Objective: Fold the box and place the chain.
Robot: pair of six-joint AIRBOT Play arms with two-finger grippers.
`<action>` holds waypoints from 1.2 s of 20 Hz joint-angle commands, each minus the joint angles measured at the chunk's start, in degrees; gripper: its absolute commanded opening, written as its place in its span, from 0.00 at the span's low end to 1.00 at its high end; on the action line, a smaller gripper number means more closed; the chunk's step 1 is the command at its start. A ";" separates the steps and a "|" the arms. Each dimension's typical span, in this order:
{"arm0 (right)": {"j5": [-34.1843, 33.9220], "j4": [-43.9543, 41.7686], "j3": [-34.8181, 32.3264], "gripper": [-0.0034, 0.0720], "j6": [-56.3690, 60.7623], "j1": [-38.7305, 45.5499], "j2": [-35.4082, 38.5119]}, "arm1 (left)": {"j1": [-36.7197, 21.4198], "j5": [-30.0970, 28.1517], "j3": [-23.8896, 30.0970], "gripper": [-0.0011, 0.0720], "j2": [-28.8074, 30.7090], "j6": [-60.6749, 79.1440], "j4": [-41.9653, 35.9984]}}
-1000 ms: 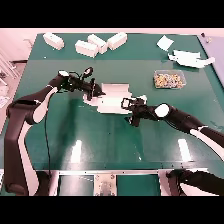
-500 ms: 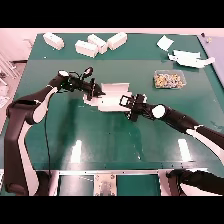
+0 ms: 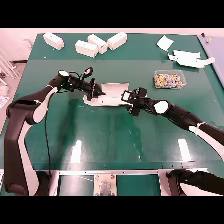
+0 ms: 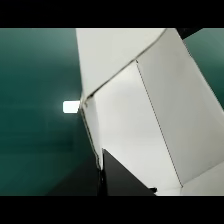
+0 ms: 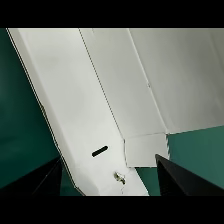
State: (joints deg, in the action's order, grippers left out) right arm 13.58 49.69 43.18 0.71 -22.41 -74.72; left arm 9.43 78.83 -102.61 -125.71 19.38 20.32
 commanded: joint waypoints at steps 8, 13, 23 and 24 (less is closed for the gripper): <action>18.45 -22.38 5.25 0.93 -23.76 9.57 -2.95 | 0.00 0.02 0.00 0.04 0.00 0.02 0.02; 22.75 -24.26 7.10 0.94 -27.21 11.52 -5.81 | 0.00 0.02 0.00 0.04 0.00 0.02 0.02; 29.66 -24.59 12.52 0.95 -29.24 15.54 -10.51 | 0.00 0.02 0.00 0.04 0.00 0.02 0.00; 30.97 -24.59 13.16 0.94 -29.24 15.72 -11.08 | 0.00 0.04 0.00 0.04 0.00 0.02 0.02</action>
State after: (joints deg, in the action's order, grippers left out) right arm 41.52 25.17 55.00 -28.23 -7.55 -84.75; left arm 9.41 78.85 -102.61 -125.71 19.38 20.32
